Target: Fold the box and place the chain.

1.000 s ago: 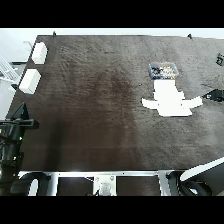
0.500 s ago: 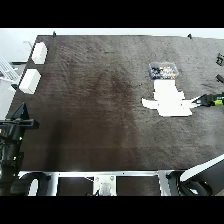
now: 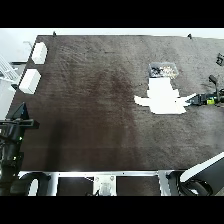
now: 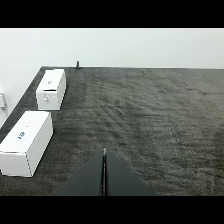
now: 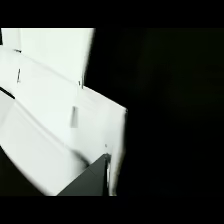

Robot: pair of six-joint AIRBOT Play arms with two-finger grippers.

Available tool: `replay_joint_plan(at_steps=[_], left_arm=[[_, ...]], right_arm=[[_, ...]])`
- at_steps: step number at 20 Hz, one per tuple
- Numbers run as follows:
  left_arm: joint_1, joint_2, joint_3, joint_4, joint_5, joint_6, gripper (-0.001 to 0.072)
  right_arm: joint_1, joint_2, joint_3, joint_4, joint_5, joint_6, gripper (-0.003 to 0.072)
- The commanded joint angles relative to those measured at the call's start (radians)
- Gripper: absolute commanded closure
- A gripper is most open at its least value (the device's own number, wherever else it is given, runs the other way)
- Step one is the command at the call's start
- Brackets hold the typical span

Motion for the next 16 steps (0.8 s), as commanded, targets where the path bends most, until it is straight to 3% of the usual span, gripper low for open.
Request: replay_joint_plan(at_steps=[1,4,7,13,16], left_arm=[[0.000,0.000,0.000,0.000,0.000,0.000,0.0687],[0.000,0.000,0.000,0.000,0.000,0.000,0.0687],[0.000,0.000,0.000,0.000,0.000,0.000,0.0687],[0.000,0.000,0.000,0.000,0.000,0.000,0.0687],[0.000,0.000,0.000,0.000,0.000,0.000,0.0687]], right_arm=[[0.016,0.001,-0.025,0.075,0.103,-0.001,0.0673],[0.033,0.055,-0.138,0.180,0.102,-0.014,0.0675],[0.076,0.177,-0.382,0.211,0.034,-0.034,0.0676],[0.285,0.478,-0.927,0.441,-0.344,-0.058,0.0677],[0.471,0.560,-1.010,0.591,-0.478,-0.058,0.0677]])
